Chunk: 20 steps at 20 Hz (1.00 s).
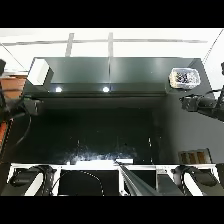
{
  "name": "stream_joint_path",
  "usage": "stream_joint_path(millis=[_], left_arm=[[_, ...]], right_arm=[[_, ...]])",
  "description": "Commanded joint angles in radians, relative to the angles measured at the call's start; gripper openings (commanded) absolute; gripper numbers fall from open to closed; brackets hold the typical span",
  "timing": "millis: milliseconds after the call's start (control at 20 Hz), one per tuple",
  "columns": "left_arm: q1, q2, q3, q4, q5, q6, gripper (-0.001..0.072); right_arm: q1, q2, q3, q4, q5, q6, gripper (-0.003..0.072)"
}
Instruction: Fold the box and place the chain.
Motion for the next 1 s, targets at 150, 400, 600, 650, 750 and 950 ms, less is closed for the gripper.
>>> stream_joint_path(millis=[150, 400, 600, 650, 750, 950], left_arm=[[-0.01, 0.12, -0.111, 0.001, 0.012, 0.003, 0.0027], [-0.01, 0.117, -0.111, 0.001, 0.013, 0.003, 0.0026], [-0.01, 0.117, -0.111, 0.001, 0.013, 0.003, 0.0027], [-0.01, 0.117, -0.111, 0.001, 0.013, 0.003, 0.0027], [-0.01, 0.117, -0.111, 0.001, 0.013, 0.003, 0.0027], [-0.01, 0.117, -0.111, 0.001, 0.013, 0.003, 0.0027]], right_arm=[[0.006, 0.011, -0.06, -0.005, -0.077, -0.006, 0.0037], [0.006, 0.011, -0.06, -0.005, -0.077, -0.006, 0.0036], [0.006, 0.011, -0.06, -0.005, -0.077, -0.006, 0.0037], [0.006, 0.011, -0.06, -0.005, -0.077, -0.006, 0.0037], [0.006, 0.011, -0.06, -0.005, -0.077, -0.006, 0.0037], [0.006, 0.011, -0.06, -0.005, -0.077, -0.006, 0.0036]])
